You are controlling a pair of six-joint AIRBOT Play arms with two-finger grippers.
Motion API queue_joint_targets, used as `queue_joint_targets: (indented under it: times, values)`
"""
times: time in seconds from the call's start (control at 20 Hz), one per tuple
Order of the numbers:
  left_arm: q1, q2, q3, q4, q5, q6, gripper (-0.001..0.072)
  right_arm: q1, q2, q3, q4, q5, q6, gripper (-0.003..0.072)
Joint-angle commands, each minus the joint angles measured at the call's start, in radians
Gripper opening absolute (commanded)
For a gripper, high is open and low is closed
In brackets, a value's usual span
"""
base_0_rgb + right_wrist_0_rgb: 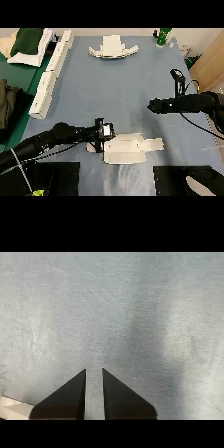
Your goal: Fold the box.
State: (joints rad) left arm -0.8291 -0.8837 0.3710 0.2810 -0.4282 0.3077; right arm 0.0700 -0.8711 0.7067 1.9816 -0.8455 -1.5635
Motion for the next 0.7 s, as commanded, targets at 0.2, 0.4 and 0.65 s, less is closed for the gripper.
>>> queue_joint_targets:
  times: [0.2, 0.4, 0.65]
  values:
    - [0.000, 0.006, 0.002, -0.004, -0.080, -0.097, 0.0014, 0.001, 0.000, 0.000, 0.019, -0.005, 0.000, 0.0153]
    - [0.000, 0.005, 0.002, -0.004, -0.076, -0.100, 0.0015, 0.001, 0.000, 0.000, 0.035, -0.027, 0.000, 0.0153]
    - [0.000, 0.005, 0.002, -0.004, -0.070, -0.099, 0.0015, 0.016, 0.031, 0.000, 0.026, -0.217, -0.002, 0.0003]
